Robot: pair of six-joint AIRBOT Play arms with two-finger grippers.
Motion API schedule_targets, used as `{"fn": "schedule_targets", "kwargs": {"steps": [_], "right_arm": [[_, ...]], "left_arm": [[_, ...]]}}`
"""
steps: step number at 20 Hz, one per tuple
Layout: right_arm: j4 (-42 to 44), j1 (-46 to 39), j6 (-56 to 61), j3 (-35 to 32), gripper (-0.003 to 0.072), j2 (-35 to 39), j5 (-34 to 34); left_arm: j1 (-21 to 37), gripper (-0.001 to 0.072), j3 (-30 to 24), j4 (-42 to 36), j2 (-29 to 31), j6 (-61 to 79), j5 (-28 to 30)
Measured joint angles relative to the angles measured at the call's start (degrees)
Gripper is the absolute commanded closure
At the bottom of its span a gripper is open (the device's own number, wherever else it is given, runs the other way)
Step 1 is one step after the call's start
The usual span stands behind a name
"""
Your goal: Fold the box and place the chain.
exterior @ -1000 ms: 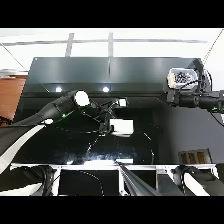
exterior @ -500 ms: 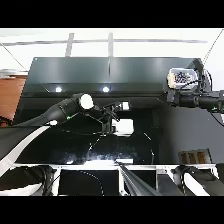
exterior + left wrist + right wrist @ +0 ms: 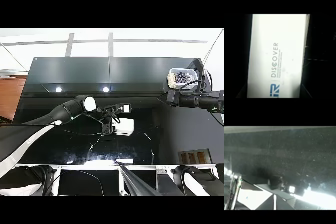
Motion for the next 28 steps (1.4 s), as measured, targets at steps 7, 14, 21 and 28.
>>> {"fn": "schedule_targets", "kwargs": {"steps": [7, 14, 21, 28], "right_arm": [[0.11, 0.0, 0.0, -0.02, 0.0638, 0.0, -0.28], [0.52, 0.0, 0.66, 0.0, 0.0638, -0.02, -0.44], [0.66, 0.0, 3.91, 0.0, 0.0637, 0.0, 0.13], [0.63, 0.0, 7.04, 0.0, 0.0638, 0.0, 0.17]], "left_arm": [[12.28, 0.0418, 1.07, 3.8, 2.25, -8.96, -2.1], [39.36, 0.0413, 9.81, 10.19, 0.39, -21.31, -2.16], [56.02, 0.041, 35.6, 20.57, -16.44, -37.79, -6.29], [58.86, -0.0011, 56.06, 24.04, -32.79, -45.11, -10.56]]}}
